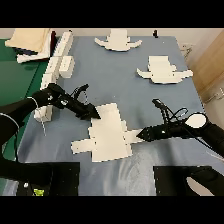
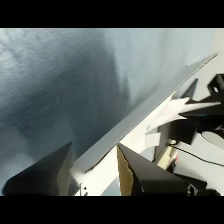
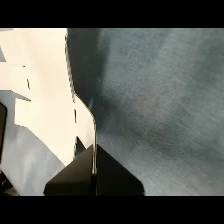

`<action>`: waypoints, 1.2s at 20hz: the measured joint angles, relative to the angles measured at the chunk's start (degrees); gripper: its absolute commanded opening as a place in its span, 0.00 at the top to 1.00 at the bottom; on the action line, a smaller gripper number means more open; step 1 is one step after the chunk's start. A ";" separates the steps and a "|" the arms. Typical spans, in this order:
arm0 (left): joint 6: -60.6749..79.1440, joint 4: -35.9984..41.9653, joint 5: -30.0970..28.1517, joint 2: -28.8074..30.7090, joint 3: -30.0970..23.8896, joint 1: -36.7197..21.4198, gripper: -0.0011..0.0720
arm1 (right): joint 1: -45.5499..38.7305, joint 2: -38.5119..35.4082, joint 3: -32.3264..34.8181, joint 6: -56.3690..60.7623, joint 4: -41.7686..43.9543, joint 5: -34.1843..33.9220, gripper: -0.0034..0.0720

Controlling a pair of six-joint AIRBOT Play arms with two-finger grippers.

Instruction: Fold the box.

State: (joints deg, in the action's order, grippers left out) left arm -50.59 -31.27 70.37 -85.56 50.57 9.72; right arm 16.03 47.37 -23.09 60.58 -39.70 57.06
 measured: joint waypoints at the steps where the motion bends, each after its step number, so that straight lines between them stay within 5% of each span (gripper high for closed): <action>1: 1.55 1.03 1.11 -0.52 0.00 0.33 0.43 | 0.04 0.02 0.00 0.00 -0.09 -0.09 0.95; 2: 3.04 1.79 2.21 -0.92 0.00 0.72 0.44 | 0.07 0.00 0.00 0.00 -0.09 -0.02 0.95; 4: 5.22 2.78 3.65 -1.44 0.00 1.33 0.76 | 0.07 0.00 0.00 0.02 0.13 -0.37 0.95; 7: 8.13 3.67 4.70 -1.81 0.00 1.79 0.77 | 0.09 0.00 0.00 0.02 0.04 -0.13 0.95; 8: 8.87 3.82 5.05 -1.86 0.00 1.79 0.96 | 0.09 0.02 0.00 0.02 0.00 -0.15 0.95; 13: 12.72 4.35 6.01 -1.97 0.07 2.03 0.96 | 0.11 0.00 0.02 0.02 -0.15 -0.55 0.92; 16: 14.12 4.15 5.29 -1.97 0.20 2.03 0.96 | 0.07 0.00 0.00 0.04 -0.39 -0.85 0.50; 19: 18.78 4.55 3.39 -1.49 1.27 2.36 0.97 | -0.31 0.00 -1.18 3.41 -3.26 -2.21 0.39; 20: 21.27 4.59 1.66 -0.68 1.60 2.95 0.97 | -0.74 0.00 -2.21 5.60 -5.07 -2.43 0.26; 24: 33.29 4.87 -9.42 5.42 1.77 7.58 0.97 | -3.96 -0.11 -10.67 17.77 -14.56 -0.44 0.23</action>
State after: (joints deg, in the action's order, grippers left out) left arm -17.30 -26.39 60.95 -80.14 52.34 17.30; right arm 12.08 47.27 -33.76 78.35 -54.26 56.62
